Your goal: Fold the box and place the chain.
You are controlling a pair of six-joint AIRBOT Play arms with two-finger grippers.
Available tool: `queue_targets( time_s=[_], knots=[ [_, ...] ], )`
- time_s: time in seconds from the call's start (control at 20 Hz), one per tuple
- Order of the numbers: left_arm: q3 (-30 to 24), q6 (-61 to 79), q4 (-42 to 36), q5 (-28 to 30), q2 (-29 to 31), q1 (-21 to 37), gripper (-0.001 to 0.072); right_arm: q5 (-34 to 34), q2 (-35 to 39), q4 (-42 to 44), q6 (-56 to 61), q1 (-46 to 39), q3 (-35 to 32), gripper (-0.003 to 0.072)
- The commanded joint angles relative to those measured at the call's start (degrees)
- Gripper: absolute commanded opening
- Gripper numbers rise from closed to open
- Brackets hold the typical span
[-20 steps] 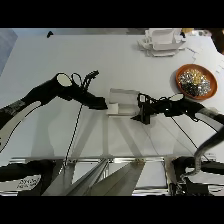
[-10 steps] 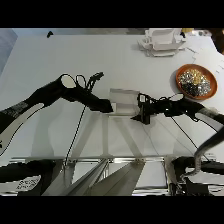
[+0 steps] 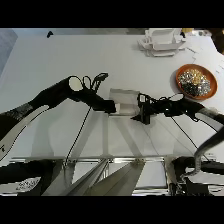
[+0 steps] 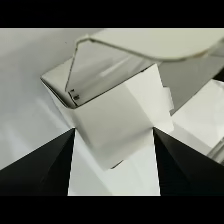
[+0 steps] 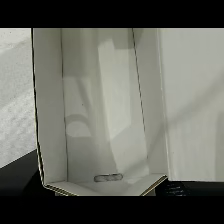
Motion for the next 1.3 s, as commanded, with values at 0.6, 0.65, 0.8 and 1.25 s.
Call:
queue_targets(
  time_s=[0.6,0.65,0.8,1.25],
  knots=[
    [10.25,-22.6,20.09,-4.76,-4.39,-8.68,0.0492,0.02,0.04,0.0,0.02,-0.04,0.04,0.0413],
    [11.52,-24.33,21.38,-6.6,-5.31,-9.25,0.0492,0.02,0.04,0.0,0.02,-0.04,0.04,0.0413],
    [14.58,-27.36,21.86,-9.53,-7.87,-10.38,0.0492,0.02,0.04,0.0,0.02,-0.04,0.04,0.0413],
    [14.6,-41.07,26.4,-8.5,-9.53,-11.45,0.043,0.02,0.04,0.0,0.02,-0.04,0.04,0.0413]
  ],
)
